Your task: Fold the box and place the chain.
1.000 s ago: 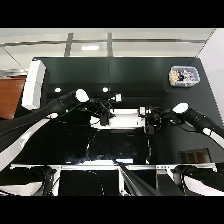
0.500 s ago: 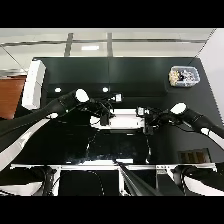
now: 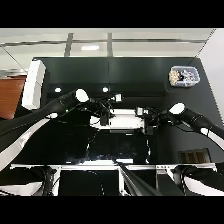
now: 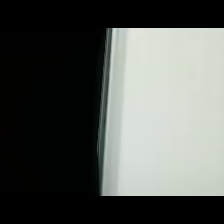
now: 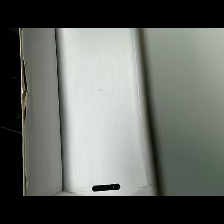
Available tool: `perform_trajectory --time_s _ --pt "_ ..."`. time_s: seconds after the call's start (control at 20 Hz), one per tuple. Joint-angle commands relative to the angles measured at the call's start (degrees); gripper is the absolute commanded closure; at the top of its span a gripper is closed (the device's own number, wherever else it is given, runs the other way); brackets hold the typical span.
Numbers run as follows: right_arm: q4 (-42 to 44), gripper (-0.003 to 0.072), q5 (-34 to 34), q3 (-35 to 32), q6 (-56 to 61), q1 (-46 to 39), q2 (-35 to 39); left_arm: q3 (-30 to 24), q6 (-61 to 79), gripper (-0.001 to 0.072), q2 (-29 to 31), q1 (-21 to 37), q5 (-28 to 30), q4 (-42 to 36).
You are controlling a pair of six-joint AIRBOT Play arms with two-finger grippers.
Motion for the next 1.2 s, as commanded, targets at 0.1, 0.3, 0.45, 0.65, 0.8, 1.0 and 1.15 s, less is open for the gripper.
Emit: perform_trajectory --time_s 0.1,0.3,0.45,0.65,0.8,1.0,1.15 --pt "-0.2 0.0206 -0.4 0.0 0.1 0.1 0.0 0.0 0.0 0.0682 0.0 0.0 0.1 0.0" --pt "-0.2 0.0206 -0.4 0.0 0.1 0.0 0.0 0.1 -3.0 0.0293 1.6 0.3 -1.0 0.5" --pt "-0.2 0.0207 -0.3 0.0 0.0 0.1 0.0 0.1 -9.8 0.0021 7.4 2.2 -3.0 3.6" --pt "-0.5 0.0241 0.0 0.0 0.0 0.1 0.0 0.1 -30.2 0.0016 17.0 5.1 -10.0 19.3" --pt "-0.9 0.0487 0.9 0.0 -0.7 0.1 0.0 0.0 -44.6 0.0027 19.5 7.3 -24.3 19.2" --pt "-0.8 0.0488 0.8 0.0 -0.6 0.0 0.0 -6.9 -45.4 0.0684 16.8 6.6 -26.9 -5.5" --pt "-0.8 0.0488 0.8 0.0 -0.6 0.0 0.0 -11.9 -30.1 0.0684 15.0 4.4 -12.8 -25.4"
